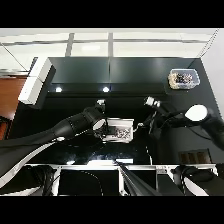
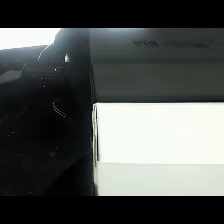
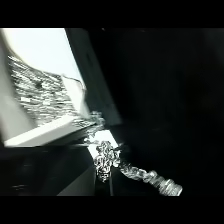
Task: Fold the box and place the chain.
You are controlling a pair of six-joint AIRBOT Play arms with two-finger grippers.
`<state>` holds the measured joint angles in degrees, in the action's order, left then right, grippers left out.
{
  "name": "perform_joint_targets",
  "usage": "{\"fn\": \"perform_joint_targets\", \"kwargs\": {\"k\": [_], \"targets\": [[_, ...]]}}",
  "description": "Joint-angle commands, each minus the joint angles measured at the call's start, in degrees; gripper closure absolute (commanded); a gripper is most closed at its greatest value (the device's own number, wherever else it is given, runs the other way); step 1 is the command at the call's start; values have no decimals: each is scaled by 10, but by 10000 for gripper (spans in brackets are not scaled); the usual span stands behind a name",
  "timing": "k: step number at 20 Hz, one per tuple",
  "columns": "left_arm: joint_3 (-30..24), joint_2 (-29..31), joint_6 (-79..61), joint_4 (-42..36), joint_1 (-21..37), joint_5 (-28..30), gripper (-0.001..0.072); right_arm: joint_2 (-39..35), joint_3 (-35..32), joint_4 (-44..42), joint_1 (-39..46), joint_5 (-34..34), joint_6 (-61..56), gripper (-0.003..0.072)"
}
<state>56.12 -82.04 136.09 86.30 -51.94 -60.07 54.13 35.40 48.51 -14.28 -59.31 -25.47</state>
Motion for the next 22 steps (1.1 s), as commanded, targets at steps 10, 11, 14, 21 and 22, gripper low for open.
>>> {"fn": "perform_joint_targets", "kwargs": {"k": [10,11,14,21,22], "targets": [[0,0,0,0,0,0,680,-78,179,-272,22,-205,-199,674],[0,0,0,0,0,0,680,-78,168,-261,16,-197,-214,674],[0,0,0,0,0,0,679,-78,124,-238,-18,-148,-219,674],[0,0,0,0,0,0,680,-49,15,-138,-123,55,-255,673],[0,0,0,0,0,0,680,-38,12,-102,-135,79,-281,673]]}}
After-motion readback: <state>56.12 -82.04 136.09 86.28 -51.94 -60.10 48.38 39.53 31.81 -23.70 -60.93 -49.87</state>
